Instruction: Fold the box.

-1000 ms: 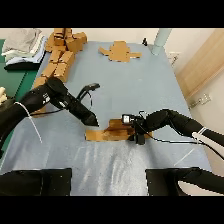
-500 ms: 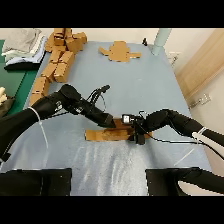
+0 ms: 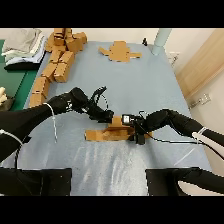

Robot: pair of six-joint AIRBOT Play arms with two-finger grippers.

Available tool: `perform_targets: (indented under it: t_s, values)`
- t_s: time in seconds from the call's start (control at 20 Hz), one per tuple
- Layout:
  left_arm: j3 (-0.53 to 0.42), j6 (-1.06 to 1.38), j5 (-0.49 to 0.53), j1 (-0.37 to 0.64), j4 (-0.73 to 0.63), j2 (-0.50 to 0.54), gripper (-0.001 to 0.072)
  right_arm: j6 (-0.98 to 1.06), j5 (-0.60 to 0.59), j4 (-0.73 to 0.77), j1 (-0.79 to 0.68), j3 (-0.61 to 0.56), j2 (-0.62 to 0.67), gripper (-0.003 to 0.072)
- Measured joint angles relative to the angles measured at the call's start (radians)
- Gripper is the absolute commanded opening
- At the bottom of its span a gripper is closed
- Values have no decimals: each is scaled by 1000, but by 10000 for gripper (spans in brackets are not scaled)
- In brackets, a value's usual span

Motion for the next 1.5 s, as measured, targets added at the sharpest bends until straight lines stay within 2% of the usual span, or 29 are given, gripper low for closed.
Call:
perform_targets:
  t_s: [0.4,0.65,0.8,0.95,1.15,1.2,1.25,1.3,1.5]
  values:
    - [3,-2,40,1,36,-21,13,0,0,0,0,0,0,474]
    - [1,185,32,7,-27,23,11,0,0,0,0,0,0,474]
    - [-55,301,18,39,-40,124,11,0,0,0,0,0,0,474]
    - [-167,446,4,75,-47,280,12,0,0,0,0,0,0,474]
    - [-324,685,-8,61,-43,496,18,0,0,0,0,0,0,474]
    - [-352,735,-14,48,-31,533,280,0,0,0,0,0,0,474]
    - [-372,769,-16,35,-16,558,683,0,0,0,0,0,0,474]
    - [-387,797,-12,22,0,576,702,0,0,0,0,0,0,474]
    - [-415,904,13,-8,35,577,701,0,0,0,0,0,0,474]
